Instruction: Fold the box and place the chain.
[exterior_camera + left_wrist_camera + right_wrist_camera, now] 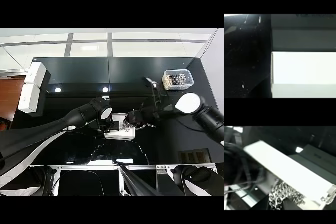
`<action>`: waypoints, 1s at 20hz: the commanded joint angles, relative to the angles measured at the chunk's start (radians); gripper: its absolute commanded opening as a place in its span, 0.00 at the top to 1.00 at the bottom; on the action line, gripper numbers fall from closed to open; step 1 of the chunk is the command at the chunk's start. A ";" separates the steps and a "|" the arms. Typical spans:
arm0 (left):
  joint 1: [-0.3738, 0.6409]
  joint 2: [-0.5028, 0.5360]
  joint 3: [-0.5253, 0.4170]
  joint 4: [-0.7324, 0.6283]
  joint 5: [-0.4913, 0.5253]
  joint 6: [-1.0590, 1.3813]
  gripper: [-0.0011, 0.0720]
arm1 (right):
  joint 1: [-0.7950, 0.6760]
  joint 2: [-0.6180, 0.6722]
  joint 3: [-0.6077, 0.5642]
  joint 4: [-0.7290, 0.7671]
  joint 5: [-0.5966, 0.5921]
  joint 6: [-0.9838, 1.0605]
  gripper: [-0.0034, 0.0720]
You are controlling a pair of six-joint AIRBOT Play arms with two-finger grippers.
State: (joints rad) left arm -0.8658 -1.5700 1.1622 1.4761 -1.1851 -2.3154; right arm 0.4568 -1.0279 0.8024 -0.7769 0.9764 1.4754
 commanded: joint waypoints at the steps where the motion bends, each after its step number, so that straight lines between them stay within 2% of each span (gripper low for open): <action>1: 0.000 0.000 0.000 0.000 0.000 0.000 0.95 | 0.037 -0.010 -0.072 -0.005 -0.119 0.028 0.94; 2: 0.000 0.000 0.000 0.000 0.001 0.000 0.95 | 0.037 -0.010 -0.077 -0.006 -0.123 0.036 0.93; 3: 0.000 0.000 0.000 0.000 0.001 0.000 0.95 | 0.037 -0.010 -0.077 -0.006 -0.121 0.035 0.84; 4: 0.000 0.000 0.000 0.000 0.001 0.000 0.95 | 0.036 -0.010 -0.077 -0.006 -0.115 0.035 0.60; 7: 0.000 0.000 0.000 0.000 0.000 0.000 0.95 | -0.032 0.014 -0.060 -0.008 0.006 -0.033 0.59; 9: 0.000 0.000 0.000 0.000 -0.001 0.000 0.95 | -0.122 0.085 -0.060 -0.063 0.082 -0.090 0.59; 11: 0.000 0.000 0.000 0.000 -0.001 0.000 0.95 | -0.183 0.166 -0.077 -0.248 0.104 -0.095 0.59; 13: 0.000 0.000 0.000 0.000 -0.002 0.001 0.95 | -0.197 0.218 -0.139 -0.442 0.057 -0.117 0.66; 14: 0.000 0.000 0.000 0.000 -0.002 0.000 0.95 | -0.197 0.219 -0.181 -0.517 0.014 -0.122 0.66; 15: 0.000 0.000 0.000 0.000 -0.002 0.000 0.95 | -0.197 0.216 -0.231 -0.542 -0.059 -0.124 0.50; 16: 0.000 0.000 0.000 0.000 -0.002 0.000 0.95 | -0.193 0.212 -0.274 -0.535 -0.134 -0.134 0.07; 17: 0.000 0.000 0.000 0.000 -0.002 0.000 0.95 | -0.179 0.205 -0.313 -0.526 -0.206 -0.173 0.02; 20: 0.000 0.000 0.000 0.000 -0.002 0.000 0.95 | -0.100 0.162 -0.368 -0.486 -0.349 -0.465 0.02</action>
State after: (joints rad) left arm -0.8658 -1.5700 1.1622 1.4761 -1.1858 -2.3154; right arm 0.3092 -0.8448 0.5022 -1.2438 0.7971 1.2480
